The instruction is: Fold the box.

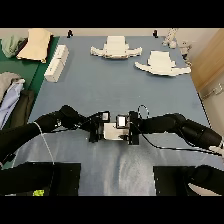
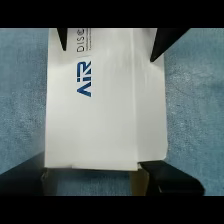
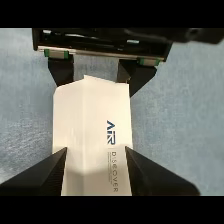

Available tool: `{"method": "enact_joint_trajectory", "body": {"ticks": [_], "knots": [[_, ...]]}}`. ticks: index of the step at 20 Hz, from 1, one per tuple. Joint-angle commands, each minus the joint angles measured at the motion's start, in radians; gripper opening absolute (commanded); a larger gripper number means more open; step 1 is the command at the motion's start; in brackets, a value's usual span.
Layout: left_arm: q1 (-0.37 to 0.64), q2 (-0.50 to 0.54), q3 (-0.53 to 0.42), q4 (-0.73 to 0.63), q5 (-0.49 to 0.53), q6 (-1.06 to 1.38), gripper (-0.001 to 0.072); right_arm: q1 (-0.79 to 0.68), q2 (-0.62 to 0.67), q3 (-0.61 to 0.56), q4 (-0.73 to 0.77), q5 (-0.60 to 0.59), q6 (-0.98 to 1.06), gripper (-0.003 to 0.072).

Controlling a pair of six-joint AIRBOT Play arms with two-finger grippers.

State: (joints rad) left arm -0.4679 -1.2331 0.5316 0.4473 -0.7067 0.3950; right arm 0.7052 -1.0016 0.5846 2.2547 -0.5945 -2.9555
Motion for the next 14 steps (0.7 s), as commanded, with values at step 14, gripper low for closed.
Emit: {"method": "enact_joint_trajectory", "body": {"ticks": [14], "knots": [[0.0, 0.0, 0.0, 0.0, 0.0, 0.001, 0.0494, 0.0, 0.001, 0.052, -0.045, 0.105, -0.046, 0.0574]]}}
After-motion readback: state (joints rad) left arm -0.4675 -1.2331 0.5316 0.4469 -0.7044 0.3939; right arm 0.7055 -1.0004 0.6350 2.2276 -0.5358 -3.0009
